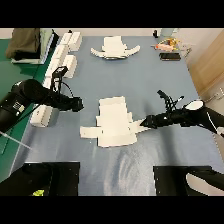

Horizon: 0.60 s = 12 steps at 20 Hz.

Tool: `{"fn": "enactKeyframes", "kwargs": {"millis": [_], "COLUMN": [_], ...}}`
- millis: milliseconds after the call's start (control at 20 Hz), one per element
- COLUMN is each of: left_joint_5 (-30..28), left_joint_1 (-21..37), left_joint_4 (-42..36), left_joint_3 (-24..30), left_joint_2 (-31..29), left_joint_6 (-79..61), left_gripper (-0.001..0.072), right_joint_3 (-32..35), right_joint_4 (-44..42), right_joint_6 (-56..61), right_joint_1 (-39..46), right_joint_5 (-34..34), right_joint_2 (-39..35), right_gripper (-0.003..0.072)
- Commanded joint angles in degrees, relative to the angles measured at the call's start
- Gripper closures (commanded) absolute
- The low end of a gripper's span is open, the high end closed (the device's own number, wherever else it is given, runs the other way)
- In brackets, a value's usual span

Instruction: Fold the box.

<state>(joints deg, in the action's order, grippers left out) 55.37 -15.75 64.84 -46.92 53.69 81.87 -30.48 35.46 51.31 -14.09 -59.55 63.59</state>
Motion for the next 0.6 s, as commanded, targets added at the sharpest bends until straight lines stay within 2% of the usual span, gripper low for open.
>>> {"fn": "enactKeyframes", "kwargs": {"millis": [0, 150, 400, 550], "left_joint_5": [4.2, 4.24, 4.68, 9.16], "left_joint_1": [6.86, 8.76, 8.59, 8.57], "left_joint_4": [-13.05, -21.22, -27.56, -35.69], "left_joint_3": [-0.5, -0.5, -0.52, -0.5], "left_joint_2": [5.05, 10.16, 18.62, 23.52], "left_joint_6": [-11.3, -21.2, -32.94, -43.19], "left_gripper": [0.0269, 0.0269, 0.027, 0.027], "right_joint_3": [3.89, 4.31, 4.31, 4.31], "right_joint_4": [2.73, 3.56, 3.06, 2.84], "right_joint_6": [-2.71, -1.77, -1.6, -1.46], "right_joint_1": [-4.66, -6.75, -6.75, -6.75], "right_joint_5": [5.64, 7.56, 7.82, 7.85], "right_joint_2": [-7.15, -8.63, -8.55, -8.55], "right_gripper": [0.0685, 0.0685, 0.0685, 0.0684]}}
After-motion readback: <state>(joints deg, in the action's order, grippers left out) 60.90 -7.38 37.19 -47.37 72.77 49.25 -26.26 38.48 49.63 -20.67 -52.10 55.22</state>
